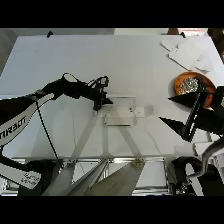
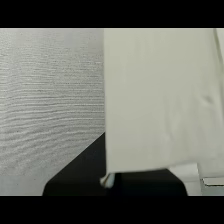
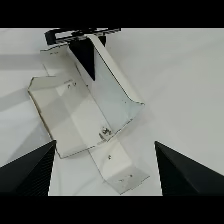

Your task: Fold the box and place the chain.

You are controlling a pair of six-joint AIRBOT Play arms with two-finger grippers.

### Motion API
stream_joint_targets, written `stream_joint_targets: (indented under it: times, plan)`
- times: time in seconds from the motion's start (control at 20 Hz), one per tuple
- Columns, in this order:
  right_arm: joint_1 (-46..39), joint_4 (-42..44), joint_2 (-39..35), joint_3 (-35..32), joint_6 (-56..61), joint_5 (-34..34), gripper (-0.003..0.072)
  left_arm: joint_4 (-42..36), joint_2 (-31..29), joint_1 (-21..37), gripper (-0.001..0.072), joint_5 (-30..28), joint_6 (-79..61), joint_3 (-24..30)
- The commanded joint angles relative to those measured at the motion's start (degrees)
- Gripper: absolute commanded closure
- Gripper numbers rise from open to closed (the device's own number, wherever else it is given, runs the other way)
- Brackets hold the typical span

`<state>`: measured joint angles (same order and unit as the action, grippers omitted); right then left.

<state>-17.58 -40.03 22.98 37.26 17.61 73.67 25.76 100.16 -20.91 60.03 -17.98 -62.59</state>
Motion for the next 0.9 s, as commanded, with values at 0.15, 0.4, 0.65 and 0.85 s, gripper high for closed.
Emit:
stream_joint_targets:
  times: [0.15, 0.4, 0.65, 0.85]
  plan:
    - [2.3, -4.3, 7.9, -3.3, -14.1, 1.8, -0.0007, 0.0, 0.0, 0.0, 0.0696, 0.0, 0.0, 0.0]
    - [15.6, -10.0, 19.3, -8.4, -18.7, -12.0, -0.0007, 0.0, 0.0, 0.0, 0.0696, 0.0, 0.0, 0.0]
    - [20.5, -4.8, 36.2, -8.9, -26.1, -23.9, -0.0007, 0.0, 0.0, 0.0, 0.0696, 0.0, 0.0, 0.0]
    - [20.5, 2.6, 43.8, -8.9, -33.6, -25.3, -0.0007, 0.0, 0.0, 0.0, 0.0696, 0.0, 0.0, 0.0]
